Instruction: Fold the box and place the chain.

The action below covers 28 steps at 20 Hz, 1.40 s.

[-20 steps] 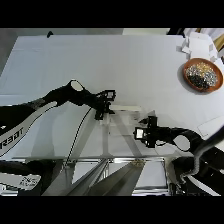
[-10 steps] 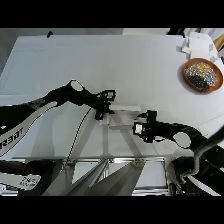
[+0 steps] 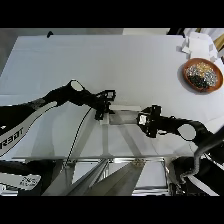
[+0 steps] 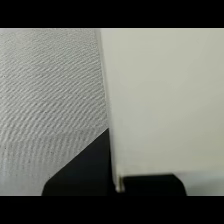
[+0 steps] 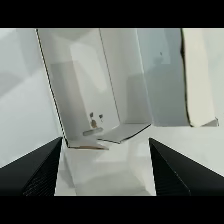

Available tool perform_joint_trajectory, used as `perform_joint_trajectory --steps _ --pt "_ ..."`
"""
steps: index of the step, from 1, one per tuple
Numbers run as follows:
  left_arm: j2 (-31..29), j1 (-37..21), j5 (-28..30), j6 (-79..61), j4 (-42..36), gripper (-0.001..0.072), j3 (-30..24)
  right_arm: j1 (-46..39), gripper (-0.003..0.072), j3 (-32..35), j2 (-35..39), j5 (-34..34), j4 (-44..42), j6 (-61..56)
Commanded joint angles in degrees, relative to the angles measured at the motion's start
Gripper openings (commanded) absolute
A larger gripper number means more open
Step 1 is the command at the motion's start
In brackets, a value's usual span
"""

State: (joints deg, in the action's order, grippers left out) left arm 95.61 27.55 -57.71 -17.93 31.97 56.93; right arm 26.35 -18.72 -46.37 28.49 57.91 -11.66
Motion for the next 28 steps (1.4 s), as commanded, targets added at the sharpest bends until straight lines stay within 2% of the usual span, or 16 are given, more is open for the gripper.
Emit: perform_joint_trajectory --steps 1,5,10,14,16,19,20,21,28 --pt "0.0 0.0 0.0 0.0 0.0 0.0009 0.0 -1.0 0.0601 -0.4 -1.3 0.3 -2.5 2.1" --pt "0.0 0.0 0.0 0.0 0.0 0.0009 0.0 -1.7 0.0602 -0.4 -5.7 0.3 -9.3 12.1" --pt "0.0 0.0 0.0 0.0 0.0 0.0009 0.0 -7.5 0.0601 -0.6 -6.4 0.6 -11.2 14.0" --pt "0.0 0.0 0.0 0.0 0.0 0.0009 0.0 -7.6 0.0602 -0.7 -9.0 1.0 -21.3 23.3" --pt "0.0 0.0 0.0 0.0 0.0 0.0009 0.0 -9.0 0.0602 -2.0 -11.3 3.7 -24.0 27.4" --pt "0.0 0.0 0.0 0.0 0.0 0.0009 0.0 -12.5 0.0609 -6.3 -14.5 11.2 -23.8 27.6" --pt "0.0 0.0 0.0 0.0 0.0 0.0009 0.0 -13.3 0.0675 -7.4 -15.5 12.9 -23.8 27.6" --pt "0.0 0.0 0.0 0.0 0.0 0.0009 0.0 -13.9 0.0698 -8.3 -16.7 14.5 -23.6 27.6" --pt "0.0 0.0 0.0 0.0 0.0 0.0009 0.0 -14.0 0.0701 -8.7 -22.2 16.4 -25.8 31.3"
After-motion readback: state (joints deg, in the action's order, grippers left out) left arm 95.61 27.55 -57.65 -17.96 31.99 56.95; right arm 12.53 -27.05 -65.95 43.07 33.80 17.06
